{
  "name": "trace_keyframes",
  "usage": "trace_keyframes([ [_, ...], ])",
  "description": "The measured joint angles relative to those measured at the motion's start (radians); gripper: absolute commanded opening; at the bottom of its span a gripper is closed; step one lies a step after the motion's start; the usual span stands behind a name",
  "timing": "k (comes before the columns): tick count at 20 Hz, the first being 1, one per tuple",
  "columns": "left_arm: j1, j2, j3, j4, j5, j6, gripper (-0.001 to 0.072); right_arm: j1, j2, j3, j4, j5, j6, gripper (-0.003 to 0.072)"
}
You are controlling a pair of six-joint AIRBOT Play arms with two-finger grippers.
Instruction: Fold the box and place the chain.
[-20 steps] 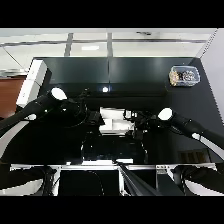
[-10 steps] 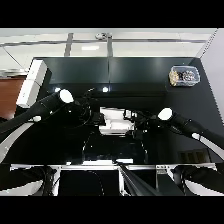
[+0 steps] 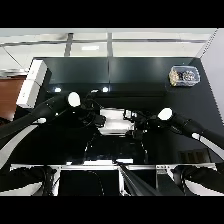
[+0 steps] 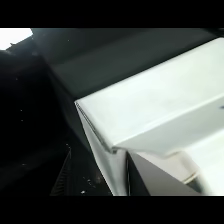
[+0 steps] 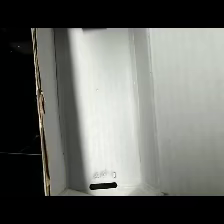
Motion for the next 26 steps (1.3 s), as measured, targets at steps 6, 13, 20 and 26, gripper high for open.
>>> trace_keyframes([
  [6, -0.100, -0.001, 0.069, 0.223, -0.010, -0.274, 0.0350, 0.000, 0.000, 0.000, 0.000, 0.000, 0.000, 0.0240],
  [13, -0.183, -0.042, 0.098, 0.348, -0.039, -0.502, 0.0351, 0.000, 0.000, 0.000, 0.000, 0.000, -0.001, 0.0240],
  [20, -0.198, -0.091, 0.142, 0.368, -0.091, -0.597, 0.0350, 0.000, 0.000, 0.000, 0.000, 0.000, 0.000, 0.0240],
  [26, -0.219, -0.114, 0.150, 0.369, -0.096, -0.631, 0.0262, 0.000, 0.000, 0.000, 0.000, 0.000, -0.001, 0.0240],
])
